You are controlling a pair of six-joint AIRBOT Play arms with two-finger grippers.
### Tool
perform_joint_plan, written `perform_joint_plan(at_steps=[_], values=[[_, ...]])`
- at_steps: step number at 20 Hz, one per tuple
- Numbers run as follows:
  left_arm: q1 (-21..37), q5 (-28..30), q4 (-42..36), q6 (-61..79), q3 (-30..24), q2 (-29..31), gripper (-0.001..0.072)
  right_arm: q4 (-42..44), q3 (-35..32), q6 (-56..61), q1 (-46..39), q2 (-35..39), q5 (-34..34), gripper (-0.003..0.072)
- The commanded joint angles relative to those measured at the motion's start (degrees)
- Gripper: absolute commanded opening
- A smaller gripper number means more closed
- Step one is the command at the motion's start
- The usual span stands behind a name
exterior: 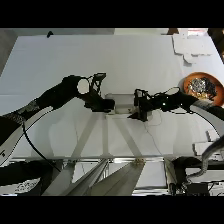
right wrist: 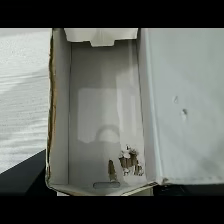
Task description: Fold the box and place the chain.
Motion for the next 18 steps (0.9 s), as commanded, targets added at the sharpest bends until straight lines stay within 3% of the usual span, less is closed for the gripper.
perform_joint_plan(at_steps=[1, 3, 5, 11, 12, 14, 15, 18], values=[[-0.66, 0.00, 3.48, -0.26, 0.02, -1.01, 0.0272, 0.13, 0.04, 0.04, 0.04, 0.00, 0.13, 0.0544], [-0.79, -0.22, 3.98, -1.07, 0.04, -1.97, 0.0242, 0.13, 0.04, 0.04, 0.02, 0.00, 0.11, 0.0544], [-0.79, -0.22, 4.17, -1.20, 0.04, -2.47, 0.0157, 0.13, 0.04, 0.04, 0.04, 0.00, 0.11, 0.0544], [-0.72, -0.37, 5.79, -1.31, 0.04, -2.47, 0.0068, 0.13, 0.04, 0.04, 0.04, 0.00, 0.11, 0.0544], [-0.72, -0.37, 5.79, -1.29, 0.04, -2.47, 0.0094, 0.13, 0.04, 0.04, 0.04, 0.00, 0.11, 0.0544], [-0.72, -0.39, 5.75, -2.27, 0.04, -2.47, 0.0417, 0.13, 0.04, 0.04, 0.04, 0.00, 0.11, 0.0544], [-0.72, -0.83, 5.79, -2.78, 0.04, -2.47, 0.0459, 0.13, 0.04, 0.04, 0.04, 0.00, 0.11, 0.0544], [-0.72, -1.11, 5.95, -3.45, 0.17, -2.49, 0.0459, 0.13, 0.04, 0.04, 0.04, 0.00, 0.11, 0.0544]])
